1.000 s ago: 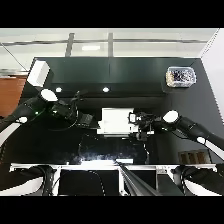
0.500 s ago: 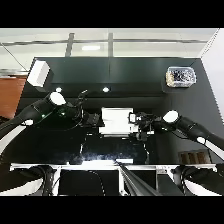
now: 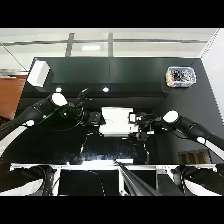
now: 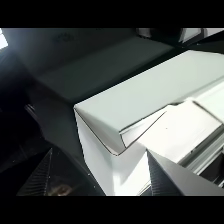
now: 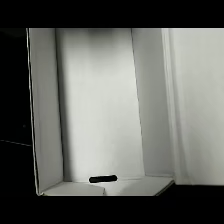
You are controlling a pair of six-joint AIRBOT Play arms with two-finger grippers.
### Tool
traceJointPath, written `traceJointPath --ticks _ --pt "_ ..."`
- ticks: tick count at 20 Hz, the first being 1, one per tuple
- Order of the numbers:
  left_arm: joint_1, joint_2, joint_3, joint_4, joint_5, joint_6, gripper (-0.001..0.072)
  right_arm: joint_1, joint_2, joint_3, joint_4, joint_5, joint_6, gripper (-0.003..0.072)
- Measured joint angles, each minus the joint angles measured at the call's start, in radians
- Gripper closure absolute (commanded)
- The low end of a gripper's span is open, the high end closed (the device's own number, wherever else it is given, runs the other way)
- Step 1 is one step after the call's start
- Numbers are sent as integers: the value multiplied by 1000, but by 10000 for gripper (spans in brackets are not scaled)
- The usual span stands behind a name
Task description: Fold the box and place the chain.
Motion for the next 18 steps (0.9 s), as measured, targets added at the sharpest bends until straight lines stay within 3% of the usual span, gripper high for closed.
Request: traceJointPath --ticks 10,18 --pt "-103 0 3 88 35 -98 28 0 0 0 2 -6 4 496" --pt "-256 -10 110 500 41 -547 43 0 0 0 5 -11 5 496"
